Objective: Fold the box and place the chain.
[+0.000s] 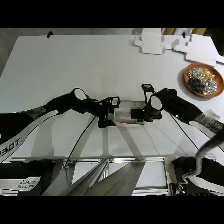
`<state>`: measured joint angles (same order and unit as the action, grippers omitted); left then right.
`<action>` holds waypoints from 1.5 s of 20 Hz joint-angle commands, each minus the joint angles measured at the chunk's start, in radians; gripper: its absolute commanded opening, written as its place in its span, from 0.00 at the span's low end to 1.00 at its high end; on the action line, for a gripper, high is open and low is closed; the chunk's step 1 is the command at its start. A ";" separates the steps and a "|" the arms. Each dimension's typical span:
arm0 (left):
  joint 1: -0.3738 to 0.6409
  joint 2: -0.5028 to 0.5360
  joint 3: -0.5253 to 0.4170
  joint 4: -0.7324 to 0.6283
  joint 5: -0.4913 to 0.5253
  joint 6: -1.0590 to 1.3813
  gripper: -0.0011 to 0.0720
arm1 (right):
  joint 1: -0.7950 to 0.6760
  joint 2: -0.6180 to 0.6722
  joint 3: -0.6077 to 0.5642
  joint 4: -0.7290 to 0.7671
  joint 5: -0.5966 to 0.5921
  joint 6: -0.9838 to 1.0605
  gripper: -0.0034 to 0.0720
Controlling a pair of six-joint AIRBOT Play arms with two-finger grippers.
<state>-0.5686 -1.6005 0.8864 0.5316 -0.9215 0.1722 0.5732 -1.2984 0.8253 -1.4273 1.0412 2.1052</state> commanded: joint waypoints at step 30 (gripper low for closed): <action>0.001 0.000 0.000 0.000 0.000 0.000 0.47 | 0.024 -0.040 -0.004 -0.071 -0.012 0.042 0.29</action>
<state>-0.5686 -1.6005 0.8864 0.5312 -0.9211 0.1719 0.5964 -1.3384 0.8207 -1.4841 1.0443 2.1448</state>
